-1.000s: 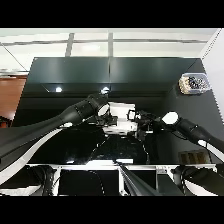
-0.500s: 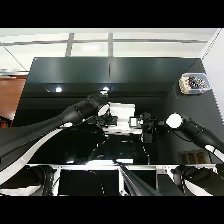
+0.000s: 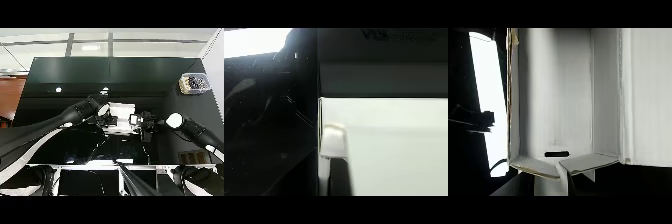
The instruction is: Fold the box and place the chain.
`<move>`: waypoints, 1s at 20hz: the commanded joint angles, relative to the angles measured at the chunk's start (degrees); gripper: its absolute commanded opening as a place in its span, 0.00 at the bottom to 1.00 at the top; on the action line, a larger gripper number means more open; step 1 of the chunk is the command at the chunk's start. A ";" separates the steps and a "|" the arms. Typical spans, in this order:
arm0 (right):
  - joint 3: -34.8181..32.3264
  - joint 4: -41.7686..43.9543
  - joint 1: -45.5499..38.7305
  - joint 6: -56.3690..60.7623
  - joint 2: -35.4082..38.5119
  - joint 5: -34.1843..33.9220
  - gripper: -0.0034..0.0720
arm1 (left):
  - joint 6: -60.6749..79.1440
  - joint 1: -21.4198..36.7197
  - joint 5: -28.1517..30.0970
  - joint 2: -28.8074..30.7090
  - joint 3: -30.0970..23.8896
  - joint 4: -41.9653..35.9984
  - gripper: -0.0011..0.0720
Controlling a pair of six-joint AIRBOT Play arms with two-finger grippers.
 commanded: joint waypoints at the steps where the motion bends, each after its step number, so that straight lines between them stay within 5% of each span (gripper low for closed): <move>1: 0.00 4.09 -0.04 0.92 0.00 0.44 0.34 | 0.07 0.04 -0.04 -0.02 0.04 -0.72 0.05; 12: 0.00 13.57 -0.04 6.08 -3.08 -0.61 0.21 | 0.07 0.04 0.02 -0.02 0.04 -1.33 0.05; 13: 0.00 13.64 -0.04 7.08 -3.08 -0.68 0.29 | 0.07 0.04 0.02 -0.02 0.04 -1.33 0.05; 14: 0.00 13.57 -0.04 8.07 -3.08 -0.87 0.53 | 0.07 0.04 0.02 -0.02 0.04 -1.36 0.05; 16: 0.00 13.55 -0.04 8.37 -3.08 -0.81 0.29 | 0.07 0.04 0.04 -0.02 0.04 -1.33 0.05; 18: 0.00 13.53 -0.04 10.38 -3.08 -1.53 0.61 | 0.07 0.04 0.02 -0.02 0.04 -1.33 0.05; 20: 0.00 13.07 -0.04 12.70 -3.08 -1.46 0.07 | 0.07 0.04 0.02 -0.02 0.04 -1.33 0.05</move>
